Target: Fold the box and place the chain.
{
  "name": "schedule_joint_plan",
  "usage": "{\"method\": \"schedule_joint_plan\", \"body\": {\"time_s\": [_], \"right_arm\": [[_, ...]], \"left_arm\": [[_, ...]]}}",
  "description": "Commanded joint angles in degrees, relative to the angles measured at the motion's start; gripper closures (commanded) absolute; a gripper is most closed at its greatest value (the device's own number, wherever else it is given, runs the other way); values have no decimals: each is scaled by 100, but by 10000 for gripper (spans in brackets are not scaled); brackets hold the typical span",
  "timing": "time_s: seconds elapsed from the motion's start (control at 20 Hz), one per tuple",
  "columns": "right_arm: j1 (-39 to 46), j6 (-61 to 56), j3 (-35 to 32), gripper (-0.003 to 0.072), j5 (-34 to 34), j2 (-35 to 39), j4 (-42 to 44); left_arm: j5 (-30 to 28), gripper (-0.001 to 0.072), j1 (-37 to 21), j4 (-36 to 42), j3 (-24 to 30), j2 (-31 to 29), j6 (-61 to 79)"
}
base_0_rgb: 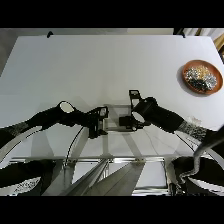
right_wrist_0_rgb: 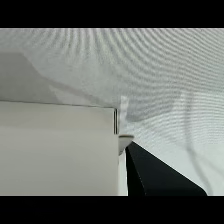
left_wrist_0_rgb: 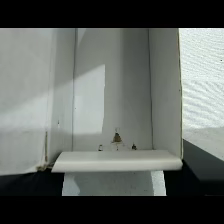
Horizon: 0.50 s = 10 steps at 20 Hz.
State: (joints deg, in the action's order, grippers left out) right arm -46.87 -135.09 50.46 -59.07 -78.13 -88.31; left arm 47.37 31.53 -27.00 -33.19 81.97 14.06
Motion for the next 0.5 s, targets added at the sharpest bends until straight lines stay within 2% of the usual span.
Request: {"method": "schedule_joint_plan", "body": {"time_s": [0.0,0.05,0.15,0.25,0.3,0.45], "right_arm": [[20,-7,37,427,-9,0,-17],[22,-7,35,429,-9,-9,-17],[11,-2,33,497,-35,-70,11],[-52,-2,31,507,-33,-125,26],[-57,-4,31,535,-26,-125,24],[-59,-2,24,535,-149,-125,24]], "left_arm": [[-2,435,0,0,2,-2,0],[0,435,0,0,2,-2,0],[-4,435,0,0,2,-2,0],[-2,435,0,0,2,-2,0],[-2,435,0,0,2,-2,0],[-2,435,0,0,2,-2,0]]}}
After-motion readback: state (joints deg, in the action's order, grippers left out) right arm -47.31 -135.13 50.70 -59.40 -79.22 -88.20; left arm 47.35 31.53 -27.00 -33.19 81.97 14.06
